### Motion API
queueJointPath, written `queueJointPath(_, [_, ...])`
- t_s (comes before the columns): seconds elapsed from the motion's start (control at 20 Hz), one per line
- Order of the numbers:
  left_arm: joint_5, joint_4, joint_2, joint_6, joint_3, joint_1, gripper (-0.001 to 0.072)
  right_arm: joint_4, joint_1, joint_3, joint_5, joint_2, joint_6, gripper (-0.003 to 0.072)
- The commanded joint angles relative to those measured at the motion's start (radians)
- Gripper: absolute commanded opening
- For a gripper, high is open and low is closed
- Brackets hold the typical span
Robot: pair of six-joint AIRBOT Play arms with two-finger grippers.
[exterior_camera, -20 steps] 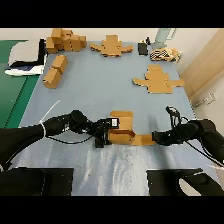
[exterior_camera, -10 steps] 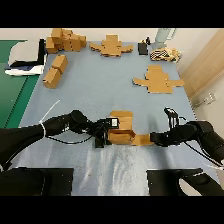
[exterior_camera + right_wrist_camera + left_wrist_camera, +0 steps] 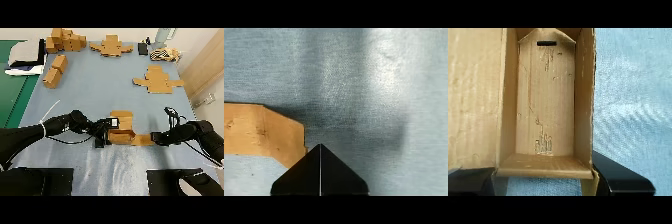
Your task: Fold the box.
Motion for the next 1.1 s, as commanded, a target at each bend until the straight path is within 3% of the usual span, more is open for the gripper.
queueJointPath(0.0, [0.001,0.000,0.000,0.002,0.000,0.000,0.0524,0.057,0.000,0.001,0.002,-0.001,0.001,0.0004])
queueJointPath(0.15, [0.005,0.008,0.001,-0.133,0.003,0.000,0.0524,0.116,0.000,0.001,0.018,-0.001,0.001,0.0004])
queueJointPath(0.35, [0.000,0.119,0.010,-0.204,0.006,0.000,0.0524,0.209,0.000,0.001,0.044,-0.001,-0.001,0.0004])
queueJointPath(0.75, [-0.017,0.182,0.010,-0.204,0.007,-0.007,0.0524,0.208,0.000,0.000,0.050,-0.052,-0.005,0.0004])
queueJointPath(0.9, [-0.015,0.286,0.010,-0.247,0.035,-0.048,0.0523,0.214,0.000,0.001,0.075,-0.061,-0.015,0.0004])
queueJointPath(1.05, [0.003,0.307,0.010,-0.276,0.052,-0.081,0.0524,0.232,0.000,0.001,0.076,-0.061,-0.044,0.0004])
